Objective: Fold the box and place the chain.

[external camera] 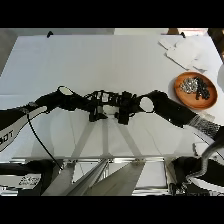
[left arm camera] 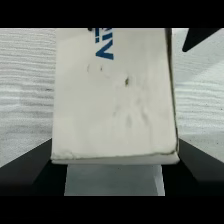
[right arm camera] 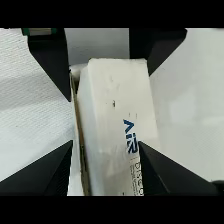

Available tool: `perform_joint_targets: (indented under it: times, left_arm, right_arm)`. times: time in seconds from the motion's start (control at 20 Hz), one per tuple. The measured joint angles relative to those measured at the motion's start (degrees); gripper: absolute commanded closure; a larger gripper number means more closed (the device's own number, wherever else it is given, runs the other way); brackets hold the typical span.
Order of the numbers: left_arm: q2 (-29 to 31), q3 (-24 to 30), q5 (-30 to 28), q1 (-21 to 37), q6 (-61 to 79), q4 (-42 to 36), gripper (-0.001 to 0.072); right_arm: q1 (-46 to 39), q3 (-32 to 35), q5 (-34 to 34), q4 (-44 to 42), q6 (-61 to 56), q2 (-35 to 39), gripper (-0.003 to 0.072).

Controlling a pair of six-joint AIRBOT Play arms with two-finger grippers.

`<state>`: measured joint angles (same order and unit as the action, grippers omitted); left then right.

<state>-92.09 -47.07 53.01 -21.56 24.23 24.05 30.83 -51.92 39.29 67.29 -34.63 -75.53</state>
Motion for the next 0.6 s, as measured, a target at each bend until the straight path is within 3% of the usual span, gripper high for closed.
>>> perform_joint_targets:
  times: [0.45, 0.5, 0.6]
  left_arm:
    - [0.0, 0.0, -0.04, 0.0, -0.13, -0.04, 0.0418]
    - [0.0, 0.0, -0.04, 0.0, -0.13, -0.04, 0.0418]
    - [0.0, 0.0, -0.07, 0.0, -0.13, -0.04, 0.0418]
  right_arm:
    - [0.22, 0.02, 0.42, 0.24, -0.52, 3.37, 0.0229]
    - [0.22, 0.02, 0.37, 0.2, -1.55, 4.42, 0.0256]
    - [-0.31, 0.02, 0.17, -1.01, -4.59, 6.34, 0.0468]
